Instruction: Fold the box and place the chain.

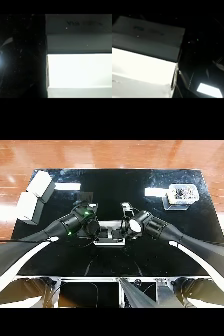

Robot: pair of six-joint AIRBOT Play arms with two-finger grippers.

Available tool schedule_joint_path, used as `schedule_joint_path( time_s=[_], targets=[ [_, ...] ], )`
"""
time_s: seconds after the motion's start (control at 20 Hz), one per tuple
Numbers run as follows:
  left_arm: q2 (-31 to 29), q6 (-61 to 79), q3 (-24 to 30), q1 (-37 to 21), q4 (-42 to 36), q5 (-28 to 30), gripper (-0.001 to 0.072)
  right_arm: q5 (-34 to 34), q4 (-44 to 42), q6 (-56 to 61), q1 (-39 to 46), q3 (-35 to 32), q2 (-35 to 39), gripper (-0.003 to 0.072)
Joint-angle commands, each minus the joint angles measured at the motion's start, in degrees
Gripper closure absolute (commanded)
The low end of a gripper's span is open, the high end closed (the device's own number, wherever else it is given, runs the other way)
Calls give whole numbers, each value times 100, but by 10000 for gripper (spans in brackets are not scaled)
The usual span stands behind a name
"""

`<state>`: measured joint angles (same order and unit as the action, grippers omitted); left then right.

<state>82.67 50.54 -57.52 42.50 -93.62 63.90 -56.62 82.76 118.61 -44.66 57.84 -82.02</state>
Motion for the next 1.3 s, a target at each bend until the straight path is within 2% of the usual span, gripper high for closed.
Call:
schedule_joint_path(
  time_s=[0.0,1.05,1.15,1.25],
  targets=[
    [2,0,0,2,13,-11,694,-42,90,101,-9,11,-76,321],
    [2,0,0,0,11,-98,694,-63,87,92,2,11,-295,324],
    [2,0,0,0,11,-98,694,-61,50,-70,2,11,-295,657],
    [2,0,0,2,11,-96,694,-61,31,-81,2,11,-295,660]
  ],
)
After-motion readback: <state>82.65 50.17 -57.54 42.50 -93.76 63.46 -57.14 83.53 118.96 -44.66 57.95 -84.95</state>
